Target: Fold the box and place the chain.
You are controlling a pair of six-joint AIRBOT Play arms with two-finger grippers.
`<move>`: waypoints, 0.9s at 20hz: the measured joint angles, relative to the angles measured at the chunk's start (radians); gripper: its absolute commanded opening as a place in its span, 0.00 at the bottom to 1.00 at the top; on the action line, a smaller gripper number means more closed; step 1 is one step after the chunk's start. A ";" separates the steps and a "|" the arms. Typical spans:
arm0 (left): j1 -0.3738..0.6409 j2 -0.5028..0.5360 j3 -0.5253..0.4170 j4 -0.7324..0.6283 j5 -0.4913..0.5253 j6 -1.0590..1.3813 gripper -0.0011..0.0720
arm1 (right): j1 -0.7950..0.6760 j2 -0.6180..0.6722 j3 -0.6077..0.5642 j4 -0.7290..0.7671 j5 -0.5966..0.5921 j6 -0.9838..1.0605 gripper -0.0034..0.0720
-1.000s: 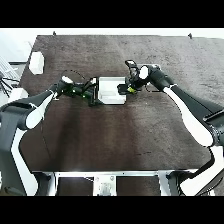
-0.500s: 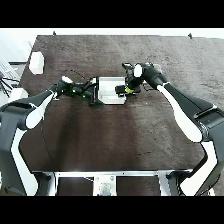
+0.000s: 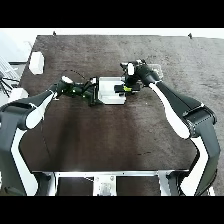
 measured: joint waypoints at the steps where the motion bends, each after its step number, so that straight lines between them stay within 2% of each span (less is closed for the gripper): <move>1: 0.000 0.000 0.000 0.000 0.000 0.000 0.41 | 0.000 -0.005 0.003 -0.006 0.003 0.014 0.59; 4: 0.000 0.000 0.000 0.000 -0.001 0.000 0.41 | -0.002 -0.020 0.008 -0.014 0.007 0.044 0.57; 7: 0.000 0.000 0.000 0.000 0.000 0.000 0.41 | -0.003 -0.029 0.010 -0.016 0.008 0.065 0.46; 8: 0.000 0.000 0.000 0.000 0.000 -0.001 0.41 | -0.003 -0.030 0.011 -0.017 0.006 0.074 0.37; 12: 0.000 0.000 0.000 -0.001 0.001 -0.001 0.41 | -0.003 -0.033 0.014 -0.006 0.002 0.105 0.26; 15: 0.000 0.000 0.000 -0.001 0.000 -0.001 0.41 | -0.002 -0.033 0.014 0.006 -0.001 0.121 0.06; 17: 0.000 0.000 0.000 -0.001 -0.001 0.000 0.41 | -0.002 -0.033 0.014 0.010 -0.001 0.125 0.06; 18: 0.000 0.000 0.000 -0.001 -0.001 0.000 0.41 | -0.002 -0.034 0.014 0.011 -0.001 0.126 0.15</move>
